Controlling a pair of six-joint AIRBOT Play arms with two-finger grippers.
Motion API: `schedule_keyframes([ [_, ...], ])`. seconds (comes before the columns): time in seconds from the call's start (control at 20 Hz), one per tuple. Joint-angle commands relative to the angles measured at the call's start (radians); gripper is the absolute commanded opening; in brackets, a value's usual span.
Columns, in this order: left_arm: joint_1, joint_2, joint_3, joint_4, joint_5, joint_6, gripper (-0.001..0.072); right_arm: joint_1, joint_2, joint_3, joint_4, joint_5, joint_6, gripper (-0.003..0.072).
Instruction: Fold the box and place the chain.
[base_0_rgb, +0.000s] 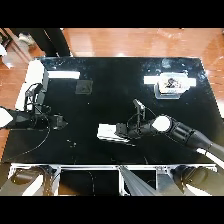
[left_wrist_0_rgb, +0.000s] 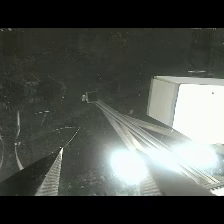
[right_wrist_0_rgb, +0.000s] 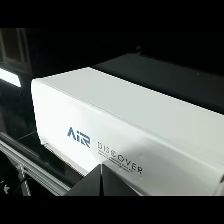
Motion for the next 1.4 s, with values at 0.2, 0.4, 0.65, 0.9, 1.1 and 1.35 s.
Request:
schedule_keyframes([
  [0.2,0.0,-0.001,0.0,0.0,-0.001,0.0,0.0565,-0.037,0.061,0.01,0.195,0.092,-0.142,0.0018],
  [0.4,0.0,-0.001,0.0,0.0,-0.003,0.0,0.0565,-0.093,0.135,-0.039,0.203,0.101,-0.142,0.0017],
  [0.65,0.0,-0.001,0.0,0.001,0.002,0.004,0.0565,-0.103,0.14,-0.201,0.534,0.05,-0.378,0.0014],
  [0.9,0.0,-0.001,0.0,0.001,0.004,0.008,0.0565,-0.11,0.137,-0.241,0.581,0.009,-0.434,0.0014],
  [1.1,0.0,-0.001,0.0,0.001,0.006,0.008,0.0565,-0.111,0.132,-0.241,0.58,-0.008,-0.434,0.0017],
  [1.35,0.0,-0.001,0.0,0.001,0.005,0.008,0.0565,-0.111,0.088,-0.241,0.574,-0.009,-0.456,0.0017],
])
